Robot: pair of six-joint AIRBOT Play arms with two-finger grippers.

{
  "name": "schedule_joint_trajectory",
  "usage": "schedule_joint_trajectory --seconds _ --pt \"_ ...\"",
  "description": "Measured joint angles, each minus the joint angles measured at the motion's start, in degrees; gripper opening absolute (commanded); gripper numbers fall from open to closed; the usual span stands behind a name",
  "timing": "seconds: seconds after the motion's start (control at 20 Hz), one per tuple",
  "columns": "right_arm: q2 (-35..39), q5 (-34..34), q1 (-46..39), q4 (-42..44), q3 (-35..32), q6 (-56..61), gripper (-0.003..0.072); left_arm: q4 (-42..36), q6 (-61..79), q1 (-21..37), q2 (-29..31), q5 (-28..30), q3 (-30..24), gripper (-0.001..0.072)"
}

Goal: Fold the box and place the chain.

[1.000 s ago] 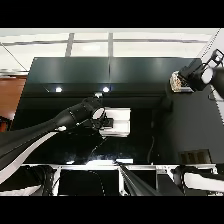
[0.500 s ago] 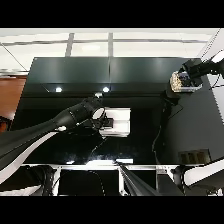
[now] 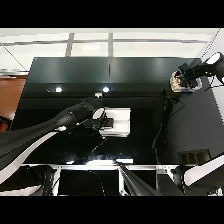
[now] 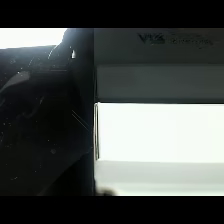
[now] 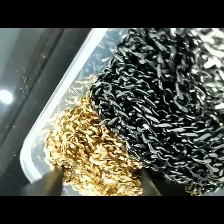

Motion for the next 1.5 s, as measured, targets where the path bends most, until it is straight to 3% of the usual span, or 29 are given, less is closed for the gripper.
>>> schedule_joint_trajectory --seconds 0.05,0.45,0.9,1.2,1.35,1.5 --pt "-0.3 -0.1 0.2 -0.1 0.0 -0.6 0.0009 0.0 0.0 0.0 0.0 0.0 0.0 0.0027" --pt "4.8 4.1 0.5 -0.7 1.9 -12.8 0.0007 0.0 0.0 0.0 0.0 -0.1 0.0 0.0027" --pt "29.3 -0.2 0.5 -0.1 2.2 -25.9 0.0001 0.0 0.0 0.0 0.0 -0.1 0.0 0.0027" --pt "43.9 -0.2 0.6 5.5 2.2 -31.5 0.0002 0.0 0.0 0.0 0.0 -0.1 0.0 0.0027" --pt "50.8 3.0 0.6 7.1 2.2 -33.4 0.0001 0.0 0.0 0.0 0.0 -0.2 0.0 0.0027" --pt "55.4 11.6 0.6 9.7 2.1 -35.7 0.0003 0.0 0.0 0.0 0.0 -0.2 0.0 0.0027"
